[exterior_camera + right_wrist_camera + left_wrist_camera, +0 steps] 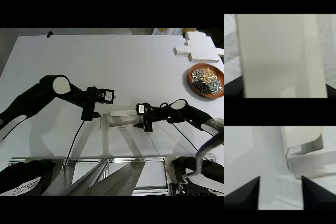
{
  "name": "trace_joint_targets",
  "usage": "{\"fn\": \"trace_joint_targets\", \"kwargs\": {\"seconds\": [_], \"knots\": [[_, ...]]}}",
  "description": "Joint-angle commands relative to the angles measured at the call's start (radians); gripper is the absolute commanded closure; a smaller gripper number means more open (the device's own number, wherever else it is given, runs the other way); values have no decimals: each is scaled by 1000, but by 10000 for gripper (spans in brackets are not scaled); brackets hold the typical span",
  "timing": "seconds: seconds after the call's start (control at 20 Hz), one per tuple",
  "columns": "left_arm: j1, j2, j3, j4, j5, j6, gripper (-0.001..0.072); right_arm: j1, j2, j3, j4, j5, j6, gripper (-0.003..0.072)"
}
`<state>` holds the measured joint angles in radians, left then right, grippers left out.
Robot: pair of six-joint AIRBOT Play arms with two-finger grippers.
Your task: Fold the box and place the chain.
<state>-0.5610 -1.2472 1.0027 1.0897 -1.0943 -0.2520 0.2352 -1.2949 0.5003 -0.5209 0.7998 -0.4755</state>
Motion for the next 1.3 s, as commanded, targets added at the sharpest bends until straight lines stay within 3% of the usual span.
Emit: {"fn": "trace_joint_targets", "kwargs": {"seconds": [0.0, 0.15, 0.2, 0.35, 0.55, 0.7, 0.85, 0.95, 1.05, 1.25], "knots": [[-2, 118, 1, 39, -29, -93, 382, 0, 0, 0, -2, 2, -4, 277], [-2, 160, 1, -4, -76, -92, 650, 0, 0, 0, -2, 3, -4, 277], [-2, 158, 1, -45, -109, -92, 704, 0, 0, 0, -2, 2, -4, 277], [-75, 126, -1, -95, -135, -93, 705, 0, 0, 0, -2, 3, -4, 277], [-248, 28, -2, -97, -18, -121, 704, 0, 0, 0, -2, 3, -4, 277], [-306, -61, -2, -85, 192, -249, 706, 0, 0, 0, -2, 3, -4, 277], [-287, -85, -2, -87, 483, -458, 706, 0, 0, 0, -2, 3, -4, 277], [-270, -90, -2, -87, 625, -533, 705, 0, 0, 0, -2, 3, -4, 277], [-256, -118, -2, -87, 663, -565, 705, 0, 0, 0, -2, 3, -4, 277], [-249, -230, -2, -90, 633, -586, 701, 0, 0, 0, -2, 3, -4, 277]]}}
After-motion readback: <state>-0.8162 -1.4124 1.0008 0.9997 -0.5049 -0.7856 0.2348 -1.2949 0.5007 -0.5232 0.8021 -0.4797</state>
